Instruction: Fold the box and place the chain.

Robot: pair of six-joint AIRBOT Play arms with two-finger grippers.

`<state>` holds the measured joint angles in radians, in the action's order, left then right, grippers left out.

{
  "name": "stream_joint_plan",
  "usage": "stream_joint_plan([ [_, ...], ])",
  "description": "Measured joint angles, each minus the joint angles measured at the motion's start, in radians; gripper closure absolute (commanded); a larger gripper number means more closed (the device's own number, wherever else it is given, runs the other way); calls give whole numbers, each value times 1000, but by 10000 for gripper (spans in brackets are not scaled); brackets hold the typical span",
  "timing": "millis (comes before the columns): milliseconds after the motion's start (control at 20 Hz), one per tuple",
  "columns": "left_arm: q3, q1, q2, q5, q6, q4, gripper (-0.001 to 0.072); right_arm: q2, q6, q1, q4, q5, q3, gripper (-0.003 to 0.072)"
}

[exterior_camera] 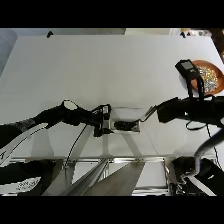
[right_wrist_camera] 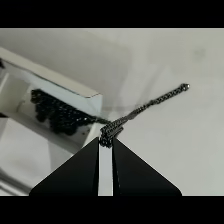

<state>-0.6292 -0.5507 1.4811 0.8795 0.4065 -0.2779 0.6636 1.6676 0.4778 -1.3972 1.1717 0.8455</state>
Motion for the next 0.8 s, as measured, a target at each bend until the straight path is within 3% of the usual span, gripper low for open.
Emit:
stream_joint_plan([
  [250,0,0,0,0,0,0,640,-27,6,127,71,-29,0,670],
  [500,0,0,0,0,0,0,640,-31,38,224,93,-133,0,670],
  [800,0,0,0,0,0,0,640,52,50,274,71,-188,0,670],
])
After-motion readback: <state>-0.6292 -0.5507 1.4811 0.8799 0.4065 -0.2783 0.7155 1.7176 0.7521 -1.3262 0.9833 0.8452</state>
